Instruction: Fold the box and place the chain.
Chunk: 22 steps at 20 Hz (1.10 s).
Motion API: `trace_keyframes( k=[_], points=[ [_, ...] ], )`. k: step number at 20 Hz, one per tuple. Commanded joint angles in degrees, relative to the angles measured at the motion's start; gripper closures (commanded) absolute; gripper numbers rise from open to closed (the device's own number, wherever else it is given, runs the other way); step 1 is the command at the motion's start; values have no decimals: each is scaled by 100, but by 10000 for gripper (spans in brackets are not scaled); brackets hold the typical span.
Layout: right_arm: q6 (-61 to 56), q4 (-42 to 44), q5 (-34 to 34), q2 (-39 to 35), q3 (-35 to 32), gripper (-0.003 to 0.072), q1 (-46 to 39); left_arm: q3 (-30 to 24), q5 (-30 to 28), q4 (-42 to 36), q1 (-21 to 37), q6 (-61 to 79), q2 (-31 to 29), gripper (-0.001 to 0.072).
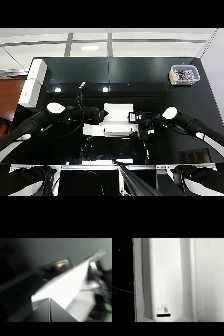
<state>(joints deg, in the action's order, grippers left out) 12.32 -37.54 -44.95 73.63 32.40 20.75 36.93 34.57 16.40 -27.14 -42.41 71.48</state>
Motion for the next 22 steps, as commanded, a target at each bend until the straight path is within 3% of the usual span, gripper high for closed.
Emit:
trace_keyframes(
  k=[1,4,7,12,15,17,18,20,21,22],
  points=[
    [-9,2,-2,-2,-4,403,7,-4,-144,140,-72,46,494,688],
    [-9,2,0,-2,-4,403,7,-4,356,146,-212,48,898,687],
    [-9,2,0,-2,-4,403,7,57,407,254,55,46,765,688],
    [-9,2,-2,-2,-4,402,7,256,1532,929,1163,48,-468,688],
    [-9,2,-2,-2,-4,402,7,55,2339,2059,1213,809,-1187,688],
    [-11,4,0,-2,-4,402,7,-260,2474,2284,1169,1681,-1434,685],
    [-9,2,0,-2,-4,402,7,-385,2424,2286,1145,2055,-1447,630],
    [-9,2,0,-2,-4,402,7,-520,2284,2400,1058,3115,-1394,171],
    [-9,2,0,-2,-4,403,7,-562,2173,2415,962,3860,-1349,-8],
    [-11,2,0,-2,-4,402,7,-588,2022,2452,831,4546,-1281,1]
  ],
)
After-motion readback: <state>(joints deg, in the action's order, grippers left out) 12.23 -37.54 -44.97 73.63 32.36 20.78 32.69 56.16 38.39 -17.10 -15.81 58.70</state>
